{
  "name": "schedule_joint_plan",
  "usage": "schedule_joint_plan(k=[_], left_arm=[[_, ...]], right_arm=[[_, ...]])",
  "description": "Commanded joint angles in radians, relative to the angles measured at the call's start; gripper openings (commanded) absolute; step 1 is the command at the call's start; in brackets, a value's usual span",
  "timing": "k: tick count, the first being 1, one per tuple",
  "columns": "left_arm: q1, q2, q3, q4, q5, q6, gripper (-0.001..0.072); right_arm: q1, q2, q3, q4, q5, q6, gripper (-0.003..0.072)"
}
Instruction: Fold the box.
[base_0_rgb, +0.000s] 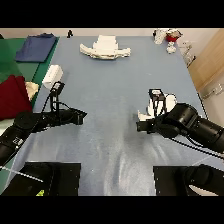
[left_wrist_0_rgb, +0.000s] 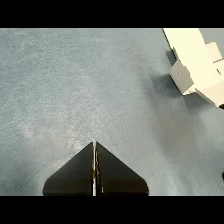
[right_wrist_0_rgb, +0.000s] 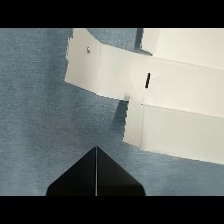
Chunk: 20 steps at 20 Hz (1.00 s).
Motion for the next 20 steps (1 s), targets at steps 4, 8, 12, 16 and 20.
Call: schedule_joint_plan(k=[4, 8, 12, 16, 20], left_arm=[[0.001, 0.001, 0.001, 0.000, 0.000, 0.000, 0.0044], [0.000, 0.001, 0.001, 0.000, 0.000, 0.000, 0.0044], [0.001, 0.001, 0.001, 0.000, 0.001, 0.000, 0.0044], [0.000, 0.001, 0.001, -0.016, 0.012, 0.000, 0.0044], [-0.001, 0.001, 0.001, -0.098, -0.042, -0.008, 0.0045]], right_arm=[[0.000, 0.000, 0.001, 0.000, 0.000, 0.000, 0.0005], [0.000, 0.000, 0.001, 0.000, 0.000, 0.000, 0.0005], [0.000, 0.000, 0.001, 0.000, 0.000, 0.000, 0.0005], [0.000, 0.000, 0.001, 0.003, 0.008, 0.000, 0.0005], [0.000, -0.007, 0.001, 0.074, 0.029, 0.134, 0.0005]])
